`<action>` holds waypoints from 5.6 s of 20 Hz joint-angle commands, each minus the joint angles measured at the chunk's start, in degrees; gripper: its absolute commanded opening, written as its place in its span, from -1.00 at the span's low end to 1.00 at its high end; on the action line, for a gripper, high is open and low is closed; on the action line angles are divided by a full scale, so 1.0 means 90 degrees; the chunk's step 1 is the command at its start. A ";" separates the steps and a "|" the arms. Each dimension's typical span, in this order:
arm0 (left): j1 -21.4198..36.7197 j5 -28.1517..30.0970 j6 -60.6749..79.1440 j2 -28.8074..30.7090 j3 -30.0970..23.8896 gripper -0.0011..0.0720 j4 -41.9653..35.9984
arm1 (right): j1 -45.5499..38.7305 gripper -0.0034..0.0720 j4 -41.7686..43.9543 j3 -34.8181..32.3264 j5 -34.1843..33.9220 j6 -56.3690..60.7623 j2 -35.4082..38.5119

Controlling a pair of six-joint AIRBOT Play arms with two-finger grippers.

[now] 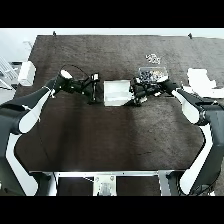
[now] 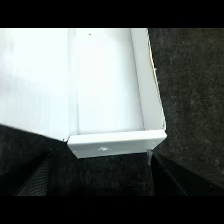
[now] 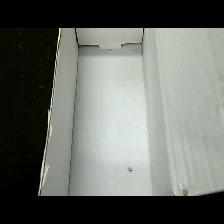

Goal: Fold the box and place the chain.

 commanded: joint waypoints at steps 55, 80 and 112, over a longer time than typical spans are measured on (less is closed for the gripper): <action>-0.0347 0.0578 0.1071 -0.0714 0.0049 0.37 -0.1190 | 0.0000 0.61 0.0002 -0.0002 0.0002 0.0000 0.0000; -0.0340 0.0670 0.1061 -0.0712 0.0049 -0.18 -0.1214 | 0.0000 0.61 0.0005 -0.0002 0.0002 0.0000 0.0000; -0.0340 0.0641 0.1059 -0.0712 0.0049 -0.18 -0.1217 | -0.0891 1.00 -0.1061 0.0029 0.0226 0.0916 0.1377</action>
